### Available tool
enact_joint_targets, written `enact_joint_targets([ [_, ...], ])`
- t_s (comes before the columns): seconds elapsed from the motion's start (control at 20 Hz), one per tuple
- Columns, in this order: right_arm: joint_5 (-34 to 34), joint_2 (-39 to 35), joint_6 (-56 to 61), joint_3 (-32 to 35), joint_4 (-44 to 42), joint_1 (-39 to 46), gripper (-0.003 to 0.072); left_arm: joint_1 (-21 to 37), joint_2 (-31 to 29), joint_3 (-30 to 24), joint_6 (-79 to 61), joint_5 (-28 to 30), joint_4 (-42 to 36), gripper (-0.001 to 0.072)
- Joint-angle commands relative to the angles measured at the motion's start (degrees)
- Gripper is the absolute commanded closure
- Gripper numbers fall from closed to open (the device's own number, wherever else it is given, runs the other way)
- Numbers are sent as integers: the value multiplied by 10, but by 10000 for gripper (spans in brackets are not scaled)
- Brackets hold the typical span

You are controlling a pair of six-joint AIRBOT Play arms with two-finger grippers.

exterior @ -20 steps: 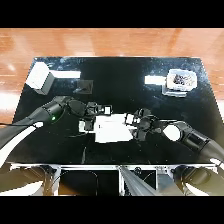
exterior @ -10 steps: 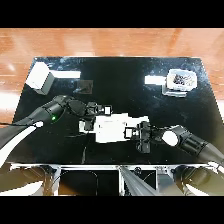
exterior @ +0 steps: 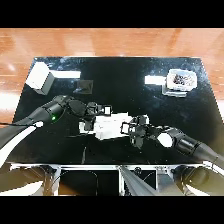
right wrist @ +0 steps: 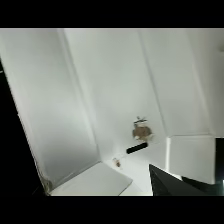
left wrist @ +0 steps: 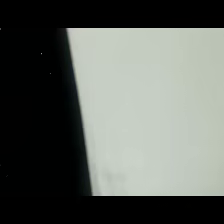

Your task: Fold the box and place the chain.

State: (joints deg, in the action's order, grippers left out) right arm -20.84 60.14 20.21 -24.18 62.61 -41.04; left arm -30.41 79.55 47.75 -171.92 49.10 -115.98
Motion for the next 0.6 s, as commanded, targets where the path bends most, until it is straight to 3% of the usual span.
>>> enact_joint_targets([
  [0.0,31,-2,4,0,-2,-2,-29,0,0,0,0,2,0,690],
  [0.55,82,-18,4,0,-2,-2,-30,0,0,0,0,4,0,690],
])
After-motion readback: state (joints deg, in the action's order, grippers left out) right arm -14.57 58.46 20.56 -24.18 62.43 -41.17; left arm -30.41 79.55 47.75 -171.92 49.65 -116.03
